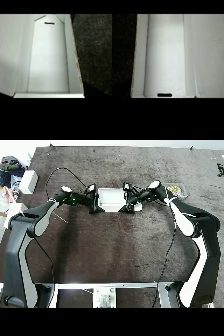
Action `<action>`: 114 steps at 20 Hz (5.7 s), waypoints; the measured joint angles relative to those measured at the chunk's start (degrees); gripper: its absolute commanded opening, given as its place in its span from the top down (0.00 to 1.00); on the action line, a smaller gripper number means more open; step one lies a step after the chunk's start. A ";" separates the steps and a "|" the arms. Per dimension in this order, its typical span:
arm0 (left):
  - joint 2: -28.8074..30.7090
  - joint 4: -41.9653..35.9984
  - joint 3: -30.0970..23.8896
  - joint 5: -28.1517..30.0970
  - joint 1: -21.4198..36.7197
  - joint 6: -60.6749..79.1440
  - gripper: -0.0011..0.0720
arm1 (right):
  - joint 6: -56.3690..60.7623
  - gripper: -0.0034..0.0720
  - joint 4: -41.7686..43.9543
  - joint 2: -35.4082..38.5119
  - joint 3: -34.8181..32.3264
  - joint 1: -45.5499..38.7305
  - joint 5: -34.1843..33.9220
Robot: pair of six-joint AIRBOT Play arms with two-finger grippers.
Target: Fold the box and place the chain.
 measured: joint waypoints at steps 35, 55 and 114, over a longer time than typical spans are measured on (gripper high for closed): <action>0.07 -0.04 0.04 0.07 0.07 -0.04 0.50 | 7.23 0.94 13.66 6.54 0.15 -0.17 -14.08; 0.07 -0.07 0.02 0.48 0.00 0.04 0.50 | 7.28 0.94 4.94 9.57 0.26 -0.57 -12.17; 0.02 -1.31 0.02 0.24 0.00 -0.11 0.50 | 13.94 0.94 -3.78 6.05 0.26 -1.81 -0.68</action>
